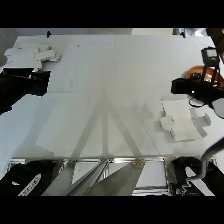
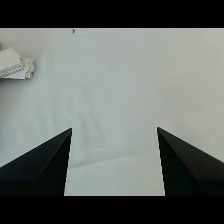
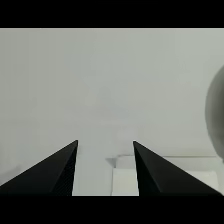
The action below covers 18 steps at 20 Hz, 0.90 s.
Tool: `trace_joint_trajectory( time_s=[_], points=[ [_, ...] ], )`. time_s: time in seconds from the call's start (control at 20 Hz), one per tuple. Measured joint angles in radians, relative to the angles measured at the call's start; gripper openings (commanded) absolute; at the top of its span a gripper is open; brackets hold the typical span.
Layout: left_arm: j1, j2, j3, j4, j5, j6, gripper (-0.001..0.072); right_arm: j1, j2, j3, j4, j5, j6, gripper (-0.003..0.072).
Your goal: Fold the box and place the chain.
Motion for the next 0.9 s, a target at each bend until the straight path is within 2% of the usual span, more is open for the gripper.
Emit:
trace_joint_trajectory(
  time_s=[0.15,0.25,0.45,0.65,0.9],
  points=[
    [0.000,0.000,0.000,0.000,0.000,0.000,0.0572,-0.113,0.000,0.049,-0.026,0.153,-0.044,0.0439],
    [0.000,0.000,0.000,0.000,0.000,0.000,0.0572,-0.204,-0.003,0.067,-0.036,0.269,-0.119,0.0479],
    [0.000,0.000,0.000,0.000,0.000,0.000,0.0572,-0.349,-0.026,0.081,-0.083,0.472,-0.281,0.0484],
    [0.000,0.000,0.000,0.000,0.000,0.000,0.0572,-0.417,-0.085,0.084,-0.148,0.592,-0.372,0.0484],
    [0.000,0.000,0.000,0.000,0.000,0.000,0.0572,-0.438,-0.192,0.085,-0.222,0.655,-0.414,0.0484]
  ],
)
